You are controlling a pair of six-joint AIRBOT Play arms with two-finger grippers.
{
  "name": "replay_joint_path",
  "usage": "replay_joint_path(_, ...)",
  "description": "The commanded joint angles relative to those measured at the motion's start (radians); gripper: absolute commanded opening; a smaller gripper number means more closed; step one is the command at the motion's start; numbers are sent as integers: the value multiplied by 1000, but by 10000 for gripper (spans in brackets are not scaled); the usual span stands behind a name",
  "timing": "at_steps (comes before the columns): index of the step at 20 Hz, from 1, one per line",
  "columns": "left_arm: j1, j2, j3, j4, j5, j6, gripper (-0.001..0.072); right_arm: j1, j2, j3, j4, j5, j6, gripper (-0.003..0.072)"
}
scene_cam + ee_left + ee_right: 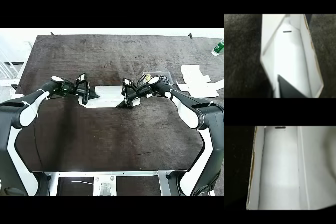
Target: Fold the box and place the chain.
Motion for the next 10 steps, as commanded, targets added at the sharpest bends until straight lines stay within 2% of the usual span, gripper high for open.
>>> replay_joint_path(1, 1, 0, 2, -6, -6, -2, 357, 0, -1, 0, -2, 2, 0, 423)
replay_joint_path(7, 64, 37, 14, -1, -93, -41, 358, 0, -1, 0, -2, 2, 0, 423)
replay_joint_path(10, 136, 45, 34, -8, -196, -63, 358, 0, -1, 0, -2, 2, 0, 423)
